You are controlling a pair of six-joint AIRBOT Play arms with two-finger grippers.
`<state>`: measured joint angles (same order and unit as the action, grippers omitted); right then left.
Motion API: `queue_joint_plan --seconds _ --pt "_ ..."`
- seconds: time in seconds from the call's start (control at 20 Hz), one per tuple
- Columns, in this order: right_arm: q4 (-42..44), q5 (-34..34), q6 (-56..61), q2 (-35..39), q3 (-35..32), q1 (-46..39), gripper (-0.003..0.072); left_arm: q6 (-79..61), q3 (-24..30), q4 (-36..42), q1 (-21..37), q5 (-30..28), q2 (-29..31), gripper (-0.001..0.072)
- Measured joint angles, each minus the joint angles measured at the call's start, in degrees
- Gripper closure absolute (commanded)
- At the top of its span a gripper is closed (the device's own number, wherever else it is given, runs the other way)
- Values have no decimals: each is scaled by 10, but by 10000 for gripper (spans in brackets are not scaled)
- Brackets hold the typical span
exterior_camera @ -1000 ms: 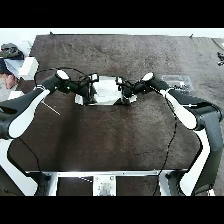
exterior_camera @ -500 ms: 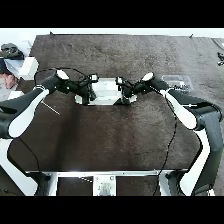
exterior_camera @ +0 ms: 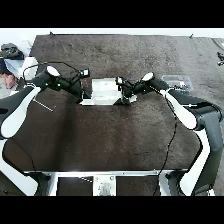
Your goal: Fold the box and place the chain.
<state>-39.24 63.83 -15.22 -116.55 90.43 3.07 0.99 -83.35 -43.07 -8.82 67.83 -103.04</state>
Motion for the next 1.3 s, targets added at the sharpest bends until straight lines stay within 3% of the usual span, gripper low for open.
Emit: queue_joint_plan --seconds 0.25,0.5,0.9,1.3 --pt "0 0 0 0 0 0 418 118 10 -7 34 -28 74 703" --pt "0 0 0 0 0 0 418 272 42 -3 103 -43 104 700" --pt "0 0 0 0 0 0 418 441 122 -3 146 -66 105 700" --pt "0 0 0 0 0 0 418 506 141 30 142 -76 54 700"
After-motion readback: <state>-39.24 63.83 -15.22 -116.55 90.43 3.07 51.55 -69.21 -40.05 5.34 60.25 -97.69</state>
